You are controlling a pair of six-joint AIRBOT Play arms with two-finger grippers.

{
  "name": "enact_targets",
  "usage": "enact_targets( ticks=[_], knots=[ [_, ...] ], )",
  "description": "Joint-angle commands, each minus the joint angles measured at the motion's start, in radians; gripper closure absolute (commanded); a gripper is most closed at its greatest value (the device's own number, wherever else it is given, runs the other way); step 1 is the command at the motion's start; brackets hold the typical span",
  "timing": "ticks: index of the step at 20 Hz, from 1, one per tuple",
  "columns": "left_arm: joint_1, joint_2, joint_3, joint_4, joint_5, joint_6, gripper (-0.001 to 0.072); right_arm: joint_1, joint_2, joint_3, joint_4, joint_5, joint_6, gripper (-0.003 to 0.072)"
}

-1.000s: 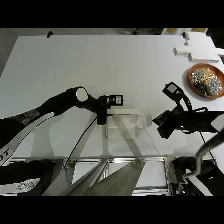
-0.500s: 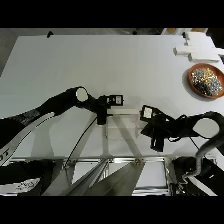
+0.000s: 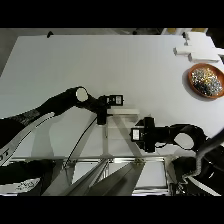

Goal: Fold the box and place the chain.

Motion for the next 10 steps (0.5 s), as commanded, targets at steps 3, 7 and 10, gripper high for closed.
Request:
enact_targets(
  ticks=[3,7,10],
  knots=[
    [0.0,0.0,0.0,0.0,-0.002,0.0,0.0696,0.036,-0.045,-0.05,-0.048,-0.143,-0.034,0.0007],
    [0.0,0.0,0.0,0.0,-0.002,0.0,0.0696,0.049,-0.097,-0.05,-0.047,-0.153,-0.034,0.0009],
    [0.0,0.0,0.0,0.0,-0.002,0.001,0.0696,0.037,-0.107,-0.039,-0.03,-0.198,-0.026,0.001]
  ],
)
